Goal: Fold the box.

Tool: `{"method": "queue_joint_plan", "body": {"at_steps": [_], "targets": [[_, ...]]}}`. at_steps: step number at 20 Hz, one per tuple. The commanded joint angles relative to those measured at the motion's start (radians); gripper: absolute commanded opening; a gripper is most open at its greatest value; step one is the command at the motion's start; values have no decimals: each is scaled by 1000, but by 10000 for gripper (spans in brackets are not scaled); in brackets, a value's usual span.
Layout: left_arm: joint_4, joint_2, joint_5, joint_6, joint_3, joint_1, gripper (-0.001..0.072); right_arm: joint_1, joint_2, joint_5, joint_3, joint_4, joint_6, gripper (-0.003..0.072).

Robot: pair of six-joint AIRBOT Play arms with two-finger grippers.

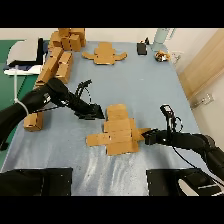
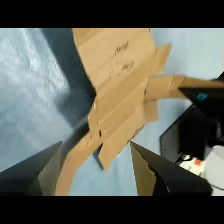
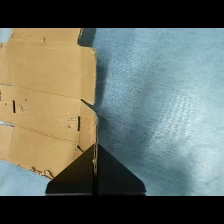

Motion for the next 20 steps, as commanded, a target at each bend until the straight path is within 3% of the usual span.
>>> {"method": "queue_joint_plan", "body": {"at_steps": [1, 6, 11, 20], "targets": [[-194, -114, 10, 140, 11, 34, 642, 14, 33, 5, -15, 4, 7, 2], [-275, -256, 30, 162, 95, 34, 642, 14, 33, -3, -15, 6, 7, 2], [-306, -330, 26, 163, 184, 23, 641, 14, 33, -5, -14, 12, 6, 2], [-298, -385, -36, 173, 200, -37, 640, 14, 32, -1, -14, 12, 6, 3]]}}
